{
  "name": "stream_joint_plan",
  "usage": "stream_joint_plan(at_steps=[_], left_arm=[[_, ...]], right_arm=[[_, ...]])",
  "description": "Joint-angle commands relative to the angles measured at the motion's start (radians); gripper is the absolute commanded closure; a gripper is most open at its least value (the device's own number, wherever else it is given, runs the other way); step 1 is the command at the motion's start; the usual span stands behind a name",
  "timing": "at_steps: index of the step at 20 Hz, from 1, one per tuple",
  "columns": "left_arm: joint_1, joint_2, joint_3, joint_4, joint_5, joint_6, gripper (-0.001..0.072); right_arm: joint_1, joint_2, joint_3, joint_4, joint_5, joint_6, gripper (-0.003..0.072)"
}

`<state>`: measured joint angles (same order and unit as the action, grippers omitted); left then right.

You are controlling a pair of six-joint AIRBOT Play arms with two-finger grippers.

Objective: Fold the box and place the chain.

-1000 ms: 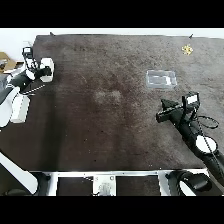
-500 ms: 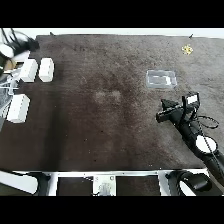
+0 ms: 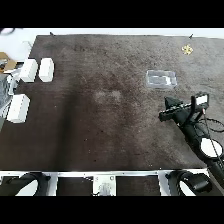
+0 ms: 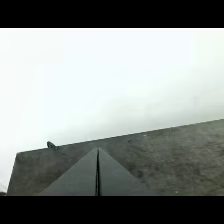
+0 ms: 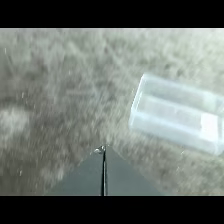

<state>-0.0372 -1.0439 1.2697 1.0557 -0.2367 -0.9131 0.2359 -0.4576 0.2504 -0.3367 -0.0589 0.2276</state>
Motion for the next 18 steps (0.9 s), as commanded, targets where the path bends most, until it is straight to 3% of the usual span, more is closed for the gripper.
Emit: stream_joint_plan(at_steps=[1, 4, 9, 13, 18], left_arm=[[-0.102, 0.236, -0.327, -0.025, 0.199, 0.056, 0.0701], [-0.191, 0.432, -0.607, -0.021, 0.33, 0.057, 0.07], [-0.232, 0.714, -0.966, -0.028, 0.343, 0.003, 0.0702], [-0.232, 0.795, -1.079, -0.029, 0.344, -0.023, 0.0703], [-0.232, 0.795, -1.107, -0.028, 0.405, -0.029, 0.0702]], right_arm=[[0.001, 0.087, 0.0, 0.001, -0.053, 0.009, 0.0683], [0.0, 0.118, 0.0, 0.001, -0.066, 0.009, 0.0683], [0.0, 0.117, 0.0, 0.001, -0.065, 0.009, 0.0683], [0.0, 0.117, 0.0, 0.001, -0.065, 0.009, 0.0684], [0.0, 0.117, 0.0, 0.001, -0.066, 0.009, 0.0683]])
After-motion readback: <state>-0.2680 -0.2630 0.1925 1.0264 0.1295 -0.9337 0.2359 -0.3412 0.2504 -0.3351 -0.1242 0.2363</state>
